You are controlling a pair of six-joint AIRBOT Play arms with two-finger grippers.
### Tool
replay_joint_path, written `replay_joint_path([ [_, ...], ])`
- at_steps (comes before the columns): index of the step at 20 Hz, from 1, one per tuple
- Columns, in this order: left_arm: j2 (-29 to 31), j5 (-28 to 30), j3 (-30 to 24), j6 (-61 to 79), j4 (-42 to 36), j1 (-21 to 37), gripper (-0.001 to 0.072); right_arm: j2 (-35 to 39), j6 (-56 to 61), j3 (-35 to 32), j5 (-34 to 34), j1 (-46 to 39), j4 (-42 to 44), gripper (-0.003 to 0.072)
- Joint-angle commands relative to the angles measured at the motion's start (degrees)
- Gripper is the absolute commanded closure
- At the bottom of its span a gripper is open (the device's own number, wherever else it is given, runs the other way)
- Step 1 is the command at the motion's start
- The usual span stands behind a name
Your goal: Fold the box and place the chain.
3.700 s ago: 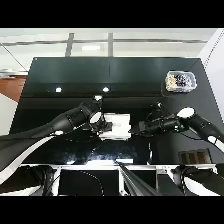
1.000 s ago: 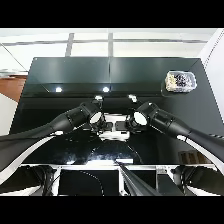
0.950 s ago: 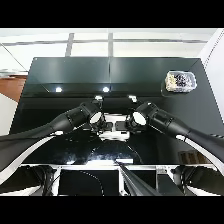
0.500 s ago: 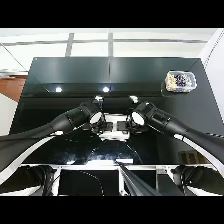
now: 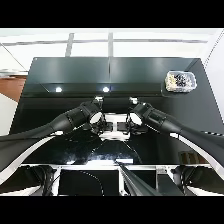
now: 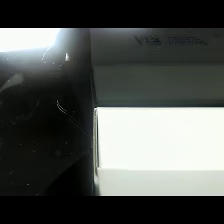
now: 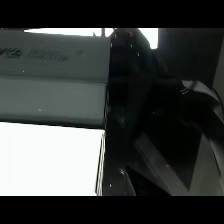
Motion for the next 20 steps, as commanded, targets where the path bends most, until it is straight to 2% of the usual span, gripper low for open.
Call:
replay_joint_path([
  [1,0.0,-0.1,0.0,0.0,0.1,0.0,0.0677,-1.0,0.2,1.1,0.0,0.5,-0.4,0.0391],
  [3,0.0,-0.1,0.0,0.0,0.1,0.0,0.0677,-1.3,0.6,1.4,0.0,0.5,-0.5,0.0392],
  [4,0.0,-0.1,0.0,0.0,0.1,0.0,0.0677,-1.4,0.6,1.4,0.1,0.5,-0.4,0.0447],
  [15,0.0,-0.1,0.0,0.0,0.1,0.0,0.0677,-2.0,1.2,1.4,0.2,0.5,-0.2,0.0447],
  [16,0.0,0.0,0.0,0.0,0.1,0.0,0.0677,-2.0,1.4,1.4,0.2,0.5,-0.2,0.0467],
  [17,0.0,-0.1,0.0,0.0,0.1,0.0,0.0677,-2.0,1.4,1.4,0.3,0.5,-0.2,0.0535],
  [20,0.0,-0.1,0.0,0.0,0.1,0.0,0.0677,-2.0,1.4,1.5,0.2,0.5,0.9,0.0555],
])
